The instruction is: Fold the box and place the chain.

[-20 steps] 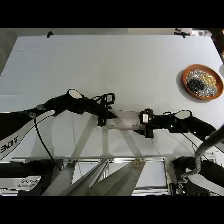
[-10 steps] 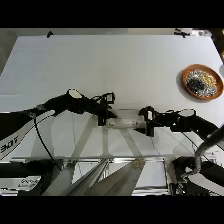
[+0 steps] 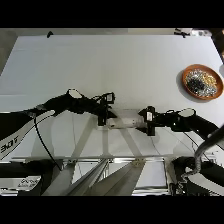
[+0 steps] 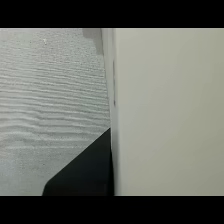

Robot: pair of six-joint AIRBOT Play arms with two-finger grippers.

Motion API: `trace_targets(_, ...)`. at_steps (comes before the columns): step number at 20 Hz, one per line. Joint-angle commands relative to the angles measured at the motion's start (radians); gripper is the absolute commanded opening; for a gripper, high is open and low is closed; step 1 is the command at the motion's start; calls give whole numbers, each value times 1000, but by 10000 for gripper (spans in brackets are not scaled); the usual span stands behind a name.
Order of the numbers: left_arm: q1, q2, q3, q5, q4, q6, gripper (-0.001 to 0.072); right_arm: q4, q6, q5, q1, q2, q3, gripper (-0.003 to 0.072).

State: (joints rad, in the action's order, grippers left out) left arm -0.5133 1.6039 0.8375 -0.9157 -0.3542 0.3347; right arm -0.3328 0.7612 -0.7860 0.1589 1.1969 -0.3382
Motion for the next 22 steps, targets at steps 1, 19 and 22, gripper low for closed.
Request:
trace_targets(1, 0, 1, 1, -1, -2, 1, 12, -12, 6, 24, 2, 0, 0, 586)
trace_targets(19, 0, 0, 1, -1, -2, 1, 12, -85, -104, -196, -51, 60, -111, 711)
trace_targets(22, 0, 1, 1, -1, -2, 1, 12, -177, -166, -256, -51, 88, -141, 715)
